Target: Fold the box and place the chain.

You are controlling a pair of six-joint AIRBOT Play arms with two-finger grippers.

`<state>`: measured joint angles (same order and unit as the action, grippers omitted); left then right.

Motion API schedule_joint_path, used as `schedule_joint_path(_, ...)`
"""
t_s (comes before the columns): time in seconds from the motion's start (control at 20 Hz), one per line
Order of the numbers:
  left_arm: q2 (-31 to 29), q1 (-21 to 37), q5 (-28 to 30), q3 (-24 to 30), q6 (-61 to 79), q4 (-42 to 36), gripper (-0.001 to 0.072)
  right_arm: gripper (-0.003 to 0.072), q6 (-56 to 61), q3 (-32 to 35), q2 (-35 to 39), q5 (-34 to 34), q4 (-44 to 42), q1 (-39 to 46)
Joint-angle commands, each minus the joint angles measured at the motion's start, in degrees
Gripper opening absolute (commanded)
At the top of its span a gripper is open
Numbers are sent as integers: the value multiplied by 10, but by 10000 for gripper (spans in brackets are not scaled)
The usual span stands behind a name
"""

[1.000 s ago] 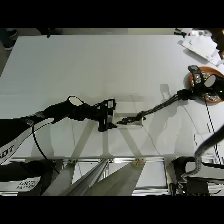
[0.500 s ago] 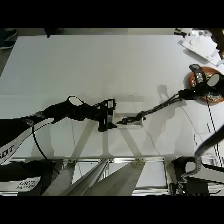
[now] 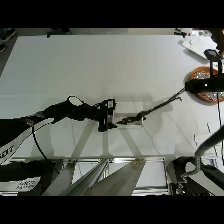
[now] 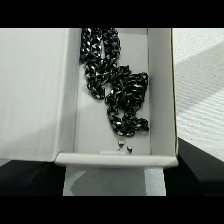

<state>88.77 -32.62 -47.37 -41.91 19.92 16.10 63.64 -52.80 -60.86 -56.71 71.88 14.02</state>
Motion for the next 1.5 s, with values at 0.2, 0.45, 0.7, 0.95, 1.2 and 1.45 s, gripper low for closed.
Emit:
schedule_joint_path(0.2,0,0,0,0,0,0,272,20,11,-1,179,-88,-43,-109)
schedule_joint_path(0.45,0,0,0,0,0,0,272,20,68,-1,231,-93,-45,-221)
schedule_joint_path(0.7,0,0,0,0,0,0,272,21,100,0,227,-87,-69,-343)
schedule_joint_path(0.95,0,0,0,0,0,0,272,21,130,0,177,-68,-74,-430)
schedule_joint_path(1.2,0,0,0,0,0,0,272,20,130,8,78,-43,-69,-466)
schedule_joint_path(1.45,0,0,0,0,0,0,272,21,128,8,-33,-32,-79,-466)
